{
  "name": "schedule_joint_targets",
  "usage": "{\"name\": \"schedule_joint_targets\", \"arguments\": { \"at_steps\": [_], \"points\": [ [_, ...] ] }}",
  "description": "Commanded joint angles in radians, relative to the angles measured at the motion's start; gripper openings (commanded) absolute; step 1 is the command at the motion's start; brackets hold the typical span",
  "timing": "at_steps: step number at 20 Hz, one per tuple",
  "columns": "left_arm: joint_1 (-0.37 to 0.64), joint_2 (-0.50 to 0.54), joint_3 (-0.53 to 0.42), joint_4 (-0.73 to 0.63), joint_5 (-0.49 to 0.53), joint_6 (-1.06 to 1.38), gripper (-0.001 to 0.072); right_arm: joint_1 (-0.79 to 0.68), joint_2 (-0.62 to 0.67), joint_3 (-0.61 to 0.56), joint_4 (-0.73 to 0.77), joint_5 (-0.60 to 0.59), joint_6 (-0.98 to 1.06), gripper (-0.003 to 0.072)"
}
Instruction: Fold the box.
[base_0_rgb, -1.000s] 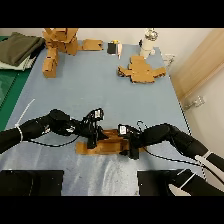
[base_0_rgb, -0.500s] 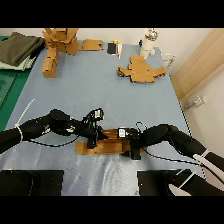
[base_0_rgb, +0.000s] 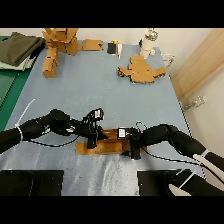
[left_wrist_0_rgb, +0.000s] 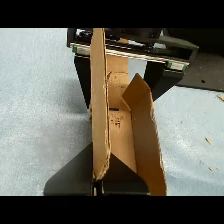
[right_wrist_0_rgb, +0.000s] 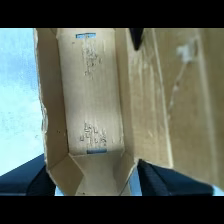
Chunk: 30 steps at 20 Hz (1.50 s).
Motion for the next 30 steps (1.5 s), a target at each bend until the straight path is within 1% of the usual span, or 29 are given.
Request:
{"name": "schedule_joint_targets", "arguments": {
  "at_steps": [1, 17, 18, 19, 20, 30],
  "points": [
    [0.0, 0.0, 0.0, 0.0, 0.0, 0.0, 0.001, 0.004, -0.001, 0.0, 0.001, 0.002, 0.001, 0.0705],
    [0.0, 0.0, 0.0, 0.0, 0.0, 0.0, 0.0011, 0.004, -0.03, 0.0, 0.008, 0.024, 0.001, 0.0703],
    [0.0, 0.0, 0.0, 0.0, 0.0, 0.0, 0.0011, 0.004, -0.03, 0.0, 0.009, 0.02, 0.001, 0.0659],
    [0.0, 0.0, 0.0, 0.0, 0.0, 0.0, 0.0011, 0.004, -0.03, 0.0, 0.008, 0.008, 0.001, 0.0567],
    [0.0, 0.0, 0.0, 0.0, 0.0, 0.0, 0.0011, 0.004, -0.03, 0.0, 0.008, 0.005, 0.001, 0.0558],
    [0.0, 0.0, 0.0, 0.0, 0.0, 0.0, 0.0011, 0.003, -0.03, 0.0, 0.013, 0.002, 0.001, 0.0558]
  ]
}}
